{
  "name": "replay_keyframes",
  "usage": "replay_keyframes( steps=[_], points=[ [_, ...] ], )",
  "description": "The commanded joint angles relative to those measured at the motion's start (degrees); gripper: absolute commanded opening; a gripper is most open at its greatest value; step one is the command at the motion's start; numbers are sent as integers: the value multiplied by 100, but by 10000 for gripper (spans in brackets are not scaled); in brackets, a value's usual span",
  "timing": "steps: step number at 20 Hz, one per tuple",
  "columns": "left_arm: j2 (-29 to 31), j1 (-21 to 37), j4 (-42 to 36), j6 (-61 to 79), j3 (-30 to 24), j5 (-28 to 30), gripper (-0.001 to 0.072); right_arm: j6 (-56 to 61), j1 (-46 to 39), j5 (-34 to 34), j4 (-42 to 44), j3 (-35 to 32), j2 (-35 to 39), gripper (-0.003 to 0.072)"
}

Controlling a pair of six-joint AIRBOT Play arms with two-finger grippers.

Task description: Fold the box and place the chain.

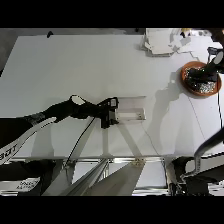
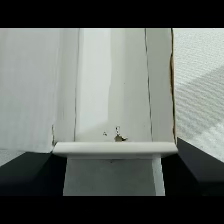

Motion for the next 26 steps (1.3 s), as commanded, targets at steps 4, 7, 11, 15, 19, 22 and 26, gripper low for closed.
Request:
replay_keyframes(
  steps=[4,7,11,15,19,22,26],
  points=[
    [2,4,2,2,0,0,136,186,-332,-83,264,13,-168,274],
    [2,4,2,2,0,0,136,-111,-341,-247,629,13,-175,273],
    [2,4,0,2,0,0,136,-105,-341,-439,754,13,-177,218],
    [2,4,0,2,0,2,136,-103,-341,-417,754,13,-229,170],
    [2,4,0,2,0,0,136,-103,-341,-234,752,13,-317,147],
    [2,4,0,2,0,0,136,-166,-341,-76,754,13,-249,15],
    [2,4,0,2,0,0,136,-610,-341,400,752,13,588,14]
  ],
)
